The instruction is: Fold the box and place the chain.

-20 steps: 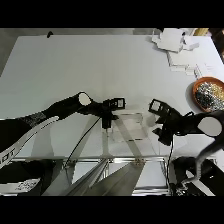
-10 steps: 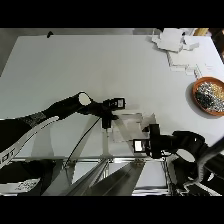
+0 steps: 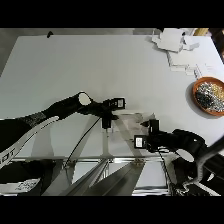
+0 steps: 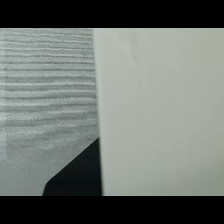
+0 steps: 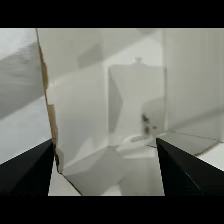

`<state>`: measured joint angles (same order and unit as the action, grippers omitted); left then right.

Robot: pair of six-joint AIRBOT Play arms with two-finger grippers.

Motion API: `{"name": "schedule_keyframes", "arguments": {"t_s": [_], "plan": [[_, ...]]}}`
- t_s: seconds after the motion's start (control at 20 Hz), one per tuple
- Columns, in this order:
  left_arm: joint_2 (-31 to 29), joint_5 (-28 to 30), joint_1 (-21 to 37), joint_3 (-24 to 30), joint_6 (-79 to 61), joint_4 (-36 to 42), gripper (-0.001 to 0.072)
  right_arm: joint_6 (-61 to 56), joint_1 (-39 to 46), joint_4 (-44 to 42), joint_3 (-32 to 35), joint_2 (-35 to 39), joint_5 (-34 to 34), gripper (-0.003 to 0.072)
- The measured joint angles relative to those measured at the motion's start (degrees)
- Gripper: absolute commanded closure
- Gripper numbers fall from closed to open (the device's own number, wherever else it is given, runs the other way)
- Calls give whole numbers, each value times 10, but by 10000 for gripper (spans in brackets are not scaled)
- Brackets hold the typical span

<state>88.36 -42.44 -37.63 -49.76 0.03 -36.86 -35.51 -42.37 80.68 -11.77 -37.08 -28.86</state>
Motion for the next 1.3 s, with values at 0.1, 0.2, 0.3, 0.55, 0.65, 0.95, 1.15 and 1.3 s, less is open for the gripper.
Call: {"name": "schedule_keyframes", "arguments": {"t_s": [0.1,0.2,0.3,0.55,0.65,0.95,1.15,1.3], "plan": [[0,0,0,0,0,0,699,0,20,0,-13,0,3,-1],[0,0,0,0,0,0,699,0,35,0,-27,0,-2,0],[0,0,0,0,0,0,699,0,47,0,-42,-1,-22,0],[0,0,0,0,0,0,699,5,86,-9,-64,-9,-54,0],[0,0,0,0,0,0,699,23,99,-27,-67,-15,-58,0],[0,0,0,0,0,0,699,89,111,-94,-71,-32,-62,0],[0,0,0,0,0,0,699,140,121,-141,-71,-36,-63,0],[0,0,0,0,0,0,699,176,152,-170,-72,-40,-68,0]]}}
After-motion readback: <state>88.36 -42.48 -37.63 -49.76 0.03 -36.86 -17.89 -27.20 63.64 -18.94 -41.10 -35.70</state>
